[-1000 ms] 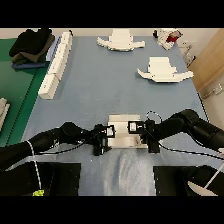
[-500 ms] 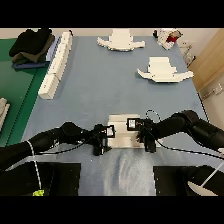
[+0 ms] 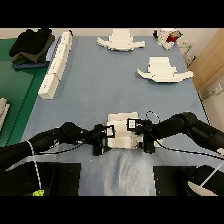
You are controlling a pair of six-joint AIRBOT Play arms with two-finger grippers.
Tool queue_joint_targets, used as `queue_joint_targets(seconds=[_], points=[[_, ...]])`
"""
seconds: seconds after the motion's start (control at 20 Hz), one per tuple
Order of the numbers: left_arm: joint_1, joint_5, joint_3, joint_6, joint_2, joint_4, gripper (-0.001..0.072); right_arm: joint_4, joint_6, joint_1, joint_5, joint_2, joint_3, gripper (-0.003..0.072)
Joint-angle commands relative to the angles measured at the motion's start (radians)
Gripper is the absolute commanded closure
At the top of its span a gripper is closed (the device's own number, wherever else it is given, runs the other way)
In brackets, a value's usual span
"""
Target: Fold the box.
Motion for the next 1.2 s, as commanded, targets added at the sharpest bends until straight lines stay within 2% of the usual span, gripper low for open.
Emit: queue_joint_targets(seconds=[0.0,0.2,0.25,0.3,0.35,0.4,0.45,0.5,0.6,0.75,0.85,1.0,1.15], points=[[0.000,0.000,0.000,0.000,0.000,0.000,0.0264,0.007,-0.003,0.001,0.006,0.001,-0.002,0.0087],[0.000,0.000,0.000,0.000,0.000,0.000,0.0264,0.004,-0.001,0.001,-0.019,0.009,-0.002,0.0097],[0.000,0.001,0.000,0.000,0.000,0.000,0.0264,-0.002,0.014,0.001,-0.037,0.019,-0.002,0.0151],[0.000,0.000,0.000,0.000,0.000,0.000,0.0263,-0.021,0.058,0.001,-0.058,0.034,-0.002,0.0249],[0.000,0.000,0.000,0.000,0.000,0.000,0.0264,-0.049,0.117,0.001,-0.075,0.048,-0.002,0.0301],[0.000,0.000,0.000,0.000,0.000,0.000,0.0264,-0.085,0.203,0.001,-0.084,0.063,-0.001,0.0386],[0.000,0.000,0.000,0.000,0.000,0.000,0.0264,-0.131,0.323,0.001,-0.084,0.078,0.000,0.0525],[0.000,0.000,0.000,0.000,0.000,0.000,0.0264,-0.188,0.435,0.000,-0.088,0.093,0.000,0.0586],[0.000,0.000,0.000,0.000,0.000,0.000,0.0263,-0.322,0.595,0.000,-0.139,0.117,0.000,0.0655],[0.000,0.000,0.000,0.000,0.000,0.000,0.0264,-0.566,0.912,-0.040,-0.226,0.135,0.001,0.0682],[0.000,0.000,0.000,0.000,0.000,0.000,0.0264,-0.629,1.081,-0.113,-0.253,0.138,0.001,0.0683],[0.000,0.000,0.000,0.000,0.000,0.000,0.0264,-0.549,1.169,-0.283,-0.262,0.129,0.000,0.0683],[0.000,0.000,0.000,0.000,0.000,0.000,0.0263,-0.359,1.151,-0.487,-0.285,0.072,0.000,0.0684]])
